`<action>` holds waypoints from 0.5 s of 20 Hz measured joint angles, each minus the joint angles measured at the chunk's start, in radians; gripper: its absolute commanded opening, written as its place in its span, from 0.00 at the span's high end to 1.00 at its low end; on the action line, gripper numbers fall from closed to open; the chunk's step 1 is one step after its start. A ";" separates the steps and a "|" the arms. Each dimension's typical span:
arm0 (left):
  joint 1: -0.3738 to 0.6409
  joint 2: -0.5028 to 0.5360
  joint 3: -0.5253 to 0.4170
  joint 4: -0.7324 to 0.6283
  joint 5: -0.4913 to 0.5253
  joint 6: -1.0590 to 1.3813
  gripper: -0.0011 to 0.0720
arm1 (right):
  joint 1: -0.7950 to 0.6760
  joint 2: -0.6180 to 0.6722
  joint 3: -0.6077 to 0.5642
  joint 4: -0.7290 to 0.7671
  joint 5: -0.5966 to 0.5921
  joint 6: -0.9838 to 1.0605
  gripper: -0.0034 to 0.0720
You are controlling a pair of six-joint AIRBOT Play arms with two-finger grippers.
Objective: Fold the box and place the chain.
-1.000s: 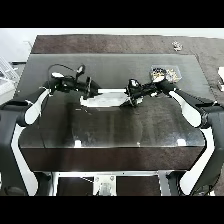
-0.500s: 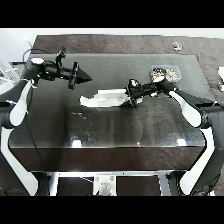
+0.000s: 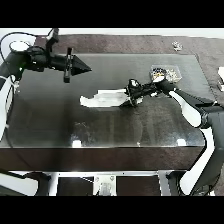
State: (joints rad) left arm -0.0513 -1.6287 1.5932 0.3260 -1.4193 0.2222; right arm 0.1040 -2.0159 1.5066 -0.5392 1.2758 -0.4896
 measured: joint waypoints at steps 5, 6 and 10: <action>-0.114 0.225 -0.319 0.028 0.212 0.122 0.97 | 0.000 0.000 0.000 0.000 0.000 0.000 0.18; -0.144 0.265 -0.385 0.026 0.252 0.142 0.97 | 0.000 0.000 0.000 0.000 0.000 0.000 0.18; -0.240 0.340 -0.573 0.029 0.423 0.185 0.96 | 0.000 0.000 0.000 0.000 0.000 0.000 0.18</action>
State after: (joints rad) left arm -0.2916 -1.2888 1.0203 0.3550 -0.9962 0.4068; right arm 0.1040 -2.0159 1.5066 -0.5392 1.2755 -0.4896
